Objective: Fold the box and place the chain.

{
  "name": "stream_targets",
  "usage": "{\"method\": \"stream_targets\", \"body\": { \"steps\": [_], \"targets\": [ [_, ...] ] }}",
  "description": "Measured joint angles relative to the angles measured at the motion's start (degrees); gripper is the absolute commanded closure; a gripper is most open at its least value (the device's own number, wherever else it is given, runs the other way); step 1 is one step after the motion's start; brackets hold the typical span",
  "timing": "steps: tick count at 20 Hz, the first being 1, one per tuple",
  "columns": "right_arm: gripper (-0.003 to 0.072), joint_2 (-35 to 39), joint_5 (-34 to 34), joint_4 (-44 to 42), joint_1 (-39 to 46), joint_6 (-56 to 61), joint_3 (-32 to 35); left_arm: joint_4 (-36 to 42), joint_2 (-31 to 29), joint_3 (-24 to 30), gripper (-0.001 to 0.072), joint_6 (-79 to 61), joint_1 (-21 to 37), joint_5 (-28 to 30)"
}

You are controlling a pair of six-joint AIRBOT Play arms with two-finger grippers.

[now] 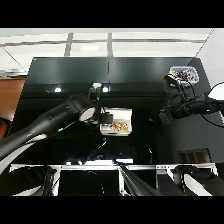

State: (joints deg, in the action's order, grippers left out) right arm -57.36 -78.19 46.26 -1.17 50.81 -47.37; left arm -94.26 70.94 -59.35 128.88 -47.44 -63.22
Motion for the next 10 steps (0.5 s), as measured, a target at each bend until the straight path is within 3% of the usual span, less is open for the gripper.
{"method": "stream_targets", "body": {
  "steps": [2, 4, 6, 8, 9, 10],
  "targets": [
    [0.0414, 0.0, 0.42, -0.13, 0.0, -0.02, 0.0, -3.87, -6.93, 5.33, 0.0185, -1.66, 2.75, -0.61],
    [0.0414, 0.0, 1.53, -0.15, 0.0, 0.0, 0.0, -2.89, -13.77, 12.44, 0.0184, -6.29, 8.76, 1.51],
    [0.0414, 0.0, 2.86, -0.17, 0.0, -0.02, 0.0, 6.64, -19.17, 19.47, 0.0185, -18.45, 16.15, 6.45],
    [0.0414, 0.0, 3.93, -0.61, 0.0, -0.02, 0.0, 21.22, -22.01, 24.57, 0.0186, -36.81, 22.21, 9.46],
    [0.0414, 0.0, 4.33, -0.96, 0.0, -0.04, 0.0, 29.03, -22.34, 26.51, 0.013, -47.93, 24.98, 9.68],
    [0.0414, 0.0, 4.68, -1.31, 0.0, -0.07, 0.0, 35.43, -21.99, 27.85, -0.0005, -58.05, 26.88, 9.64]
  ]
}}
